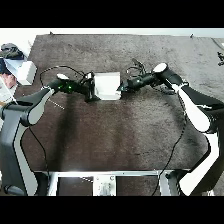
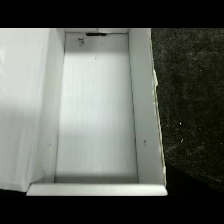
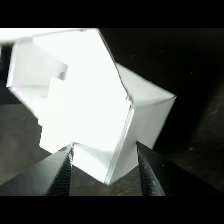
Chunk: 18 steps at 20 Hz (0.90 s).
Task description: Fold the box and place the chain.
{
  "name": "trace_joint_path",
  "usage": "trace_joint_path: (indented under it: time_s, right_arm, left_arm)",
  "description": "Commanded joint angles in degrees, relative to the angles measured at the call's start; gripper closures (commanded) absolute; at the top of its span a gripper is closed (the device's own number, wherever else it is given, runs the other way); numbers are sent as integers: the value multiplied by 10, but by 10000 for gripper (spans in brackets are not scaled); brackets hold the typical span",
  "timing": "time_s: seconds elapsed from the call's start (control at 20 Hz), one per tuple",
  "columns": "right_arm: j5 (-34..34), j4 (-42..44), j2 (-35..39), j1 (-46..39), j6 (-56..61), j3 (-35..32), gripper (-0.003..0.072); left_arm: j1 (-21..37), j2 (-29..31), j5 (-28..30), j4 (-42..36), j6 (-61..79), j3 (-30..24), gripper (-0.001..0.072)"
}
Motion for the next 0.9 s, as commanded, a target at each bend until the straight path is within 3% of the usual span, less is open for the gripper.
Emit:
trace_joint_path:
  time_s: [0.0, 0.15, 0.4, 0.6, 0.85]
  right_arm:
    - [-19, -99, 0, 33, 66, 38, 239]
    - [-29, -192, 0, 59, 127, 49, 239]
    - [-54, -264, 0, 97, 181, 57, 240]
    - [-5, -359, -12, 118, 241, 95, 240]
    - [84, -396, -74, 134, 266, 217, 240]
  left_arm:
    - [0, 0, 0, 0, 0, 0, 370]
    - [0, 0, 0, 0, 0, 0, 370]
    - [0, 0, 0, 0, 0, 0, 370]
    - [0, 0, 0, 0, 0, 0, 370]
    - [0, 0, 0, 0, 0, 0, 370]
